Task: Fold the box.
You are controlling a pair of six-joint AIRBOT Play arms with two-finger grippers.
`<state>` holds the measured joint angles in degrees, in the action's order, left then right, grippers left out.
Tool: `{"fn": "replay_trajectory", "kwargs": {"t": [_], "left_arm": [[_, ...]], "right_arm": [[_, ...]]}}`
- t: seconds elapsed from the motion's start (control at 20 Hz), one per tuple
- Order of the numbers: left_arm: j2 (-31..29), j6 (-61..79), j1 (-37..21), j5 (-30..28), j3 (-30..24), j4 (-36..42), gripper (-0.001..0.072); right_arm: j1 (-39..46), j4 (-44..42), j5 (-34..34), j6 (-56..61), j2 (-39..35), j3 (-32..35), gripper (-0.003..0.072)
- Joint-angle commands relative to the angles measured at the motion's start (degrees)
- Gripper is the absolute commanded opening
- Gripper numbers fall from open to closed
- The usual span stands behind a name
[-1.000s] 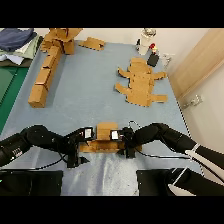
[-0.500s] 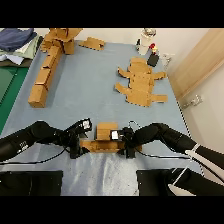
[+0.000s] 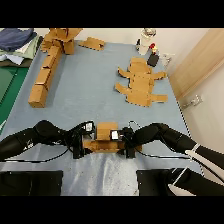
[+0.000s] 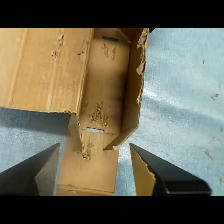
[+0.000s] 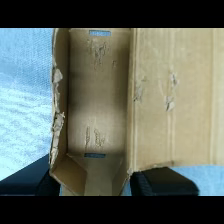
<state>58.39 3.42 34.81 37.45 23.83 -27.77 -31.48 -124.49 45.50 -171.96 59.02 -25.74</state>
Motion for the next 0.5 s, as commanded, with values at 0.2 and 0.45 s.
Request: {"fn": "replay_trajectory", "kwargs": {"t": [0.2, 0.45], "left_arm": [[1.03, 3.65, 0.22, 0.46, 0.39, 1.29, 0.0399], [1.03, 3.61, 0.22, 0.66, 0.39, 3.37, 0.0396]], "right_arm": [[-0.04, 0.02, 0.00, 0.00, -0.07, -0.02, 0.0515], [-0.04, 0.00, 0.00, 0.02, -0.07, -0.02, 0.0515]]}}
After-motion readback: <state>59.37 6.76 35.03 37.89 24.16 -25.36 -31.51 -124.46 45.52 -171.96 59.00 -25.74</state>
